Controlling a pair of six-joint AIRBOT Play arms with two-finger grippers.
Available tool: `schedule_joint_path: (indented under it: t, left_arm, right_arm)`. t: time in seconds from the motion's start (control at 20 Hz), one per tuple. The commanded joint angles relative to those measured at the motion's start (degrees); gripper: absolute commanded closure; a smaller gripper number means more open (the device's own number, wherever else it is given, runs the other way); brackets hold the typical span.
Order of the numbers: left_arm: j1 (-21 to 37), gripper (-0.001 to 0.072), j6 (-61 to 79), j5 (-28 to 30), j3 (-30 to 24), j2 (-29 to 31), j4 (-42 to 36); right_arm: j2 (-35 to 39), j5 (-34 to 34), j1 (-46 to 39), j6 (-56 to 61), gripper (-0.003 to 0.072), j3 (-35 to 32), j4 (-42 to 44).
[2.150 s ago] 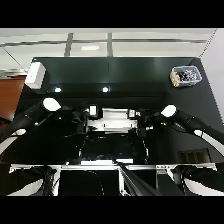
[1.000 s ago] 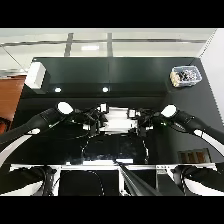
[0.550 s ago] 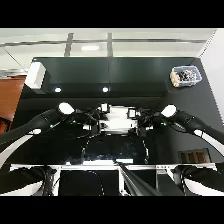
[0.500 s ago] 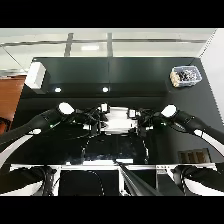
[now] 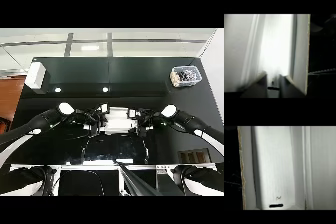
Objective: Fold the box and place the chain.
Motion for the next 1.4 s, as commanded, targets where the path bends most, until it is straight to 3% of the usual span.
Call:
schedule_joint_path:
  t: [0.0,0.05,0.2,0.35,0.55,0.7,0.9,1.15,1.35]
  left_arm:
    - [0.2,0.0651,-4.0,0.1,0.4,1.6,2.7]
    - [0.9,0.0686,-8.2,0.0,0.7,3.1,5.8]
    - [6.3,0.0686,-31.1,-1.2,0.7,9.9,19.1]
    - [16.3,0.0685,-46.9,-10.1,0.6,15.1,28.1]
    - [31.1,0.0685,-77.1,-21.1,-1.9,13.4,25.3]
    - [36.9,0.0686,-73.5,-27.7,-5.8,7.5,13.4]
    - [33.7,0.0687,-71.2,-25.0,-6.5,-0.3,6.2]
    - [23.6,0.0687,-65.9,-17.5,-6.3,-4.0,-3.0]
    - [20.3,0.0686,-62.1,-19.9,-3.9,-5.2,-4.7]
  right_arm:
    - [0.0,0.0,0.0,0.0,0.0519,0.0,0.0]
    - [0.0,0.0,0.0,0.0,0.0519,0.0,0.0]
    - [0.0,0.0,0.0,0.0,0.0519,0.0,0.0]
    - [0.0,0.0,0.0,0.0,0.0519,0.0,0.0]
    - [0.0,0.0,0.0,0.0,0.0519,0.0,0.0]
    - [0.0,0.0,0.0,0.0,0.0519,0.0,0.0]
    - [0.0,0.0,0.0,0.0,0.0519,0.0,0.0]
    - [0.0,0.0,0.0,0.0,0.0519,0.0,0.0]
    - [0.0,0.0,0.0,0.0,0.0519,0.0,0.0]
